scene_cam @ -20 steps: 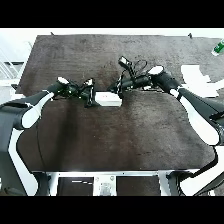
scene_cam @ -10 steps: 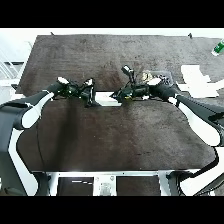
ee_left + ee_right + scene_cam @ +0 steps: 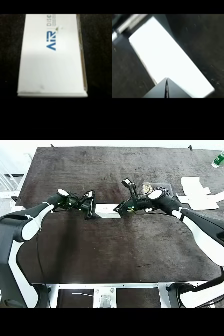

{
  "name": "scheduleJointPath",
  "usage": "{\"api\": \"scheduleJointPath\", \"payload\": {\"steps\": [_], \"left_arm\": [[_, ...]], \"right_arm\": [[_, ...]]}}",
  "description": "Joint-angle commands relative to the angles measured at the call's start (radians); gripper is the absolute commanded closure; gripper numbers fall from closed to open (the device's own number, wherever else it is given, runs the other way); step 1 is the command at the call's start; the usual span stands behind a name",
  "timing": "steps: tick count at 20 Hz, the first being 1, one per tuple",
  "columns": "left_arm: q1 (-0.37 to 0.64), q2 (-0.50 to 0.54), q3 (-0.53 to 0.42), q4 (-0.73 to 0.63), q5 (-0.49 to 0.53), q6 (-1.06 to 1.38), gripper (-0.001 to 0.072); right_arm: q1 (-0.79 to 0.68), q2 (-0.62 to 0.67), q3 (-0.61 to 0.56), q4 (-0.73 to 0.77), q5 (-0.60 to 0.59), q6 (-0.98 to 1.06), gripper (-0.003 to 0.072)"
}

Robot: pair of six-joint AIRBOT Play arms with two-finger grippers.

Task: Fold the box and place the chain.

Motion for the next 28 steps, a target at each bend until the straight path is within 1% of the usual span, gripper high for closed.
{"api": "scheduleJointPath", "payload": {"steps": [1, 3, 5, 7, 8, 11, 13, 15, 17, 22, 23, 24, 25, 27, 28], "left_arm": [[0.0, 0.0, 0.0, 0.001, -0.001, 0.0, 0.024], [0.001, 0.0, 0.0, 0.0, -0.001, 0.0, 0.024], [0.0, 0.0, 0.0, 0.0, -0.001, 0.0, 0.024], [0.001, 0.0, 0.0, 0.0, 0.0, 0.0, 0.024], [0.0, 0.0, 0.0, 0.0, -0.001, 0.0, 0.024], [0.001, 0.0, 0.0, 0.0, 0.0, 0.0, 0.024], [0.0, 0.0, 0.0, -0.005, 0.0, 0.001, 0.024], [0.0, 0.0, 0.0, -0.032, 0.0, 0.001, 0.024], [0.0, 0.0, 0.0, -0.048, -0.001, 0.0, 0.024], [0.0, 0.0, 0.0, -0.053, -0.001, 0.001, 0.0242], [0.0, 0.0, 0.0, -0.056, 0.0, -0.002, 0.0288], [0.002, 0.003, 0.0, -0.051, -0.006, -0.019, 0.0667], [0.008, 0.01, 0.001, -0.047, -0.006, -0.016, 0.0689], [0.027, 0.039, 0.003, -0.061, 0.006, -0.066, 0.0691], [0.045, 0.063, 0.002, -0.061, 0.027, -0.102, 0.0692]], "right_arm": [[0.005, 0.195, 0.002, 0.1, -0.003, -0.018, 0.0676], [0.002, 0.352, -0.031, 0.099, -0.019, -0.008, 0.0676], [-0.006, 0.523, -0.118, 0.092, -0.094, -0.007, 0.0676], [-0.031, 0.705, -0.246, 0.086, -0.188, 0.015, 0.0676], [-0.048, 0.79, -0.315, 0.079, -0.217, 0.018, 0.0676], [-0.121, 1.027, -0.538, 0.077, -0.289, 0.018, 0.0676], [-0.174, 1.152, -0.67, 0.077, -0.319, 0.038, 0.0675], [-0.23, 1.238, -0.765, 0.077, -0.321, 0.039, 0.0675], [-0.271, 1.283, -0.826, 0.077, -0.32, 0.04, 0.0675], [-0.286, 1.299, -0.915, 0.076, -0.317, 0.033, 0.0675], [-0.286, 1.299, -0.924, 0.076, -0.317, 0.033, 0.0675], [-0.286, 1.299, -0.928, 0.076, -0.317, 0.033, 0.0675], [-0.286, 1.299, -0.929, 0.076, -0.317, 0.033, 0.0675], [-0.286, 1.299, -0.929, 0.076, -0.317, 0.033, 0.0675], [-0.286, 1.299, -0.929, 0.077, -0.317, 0.033, 0.0675]]}}
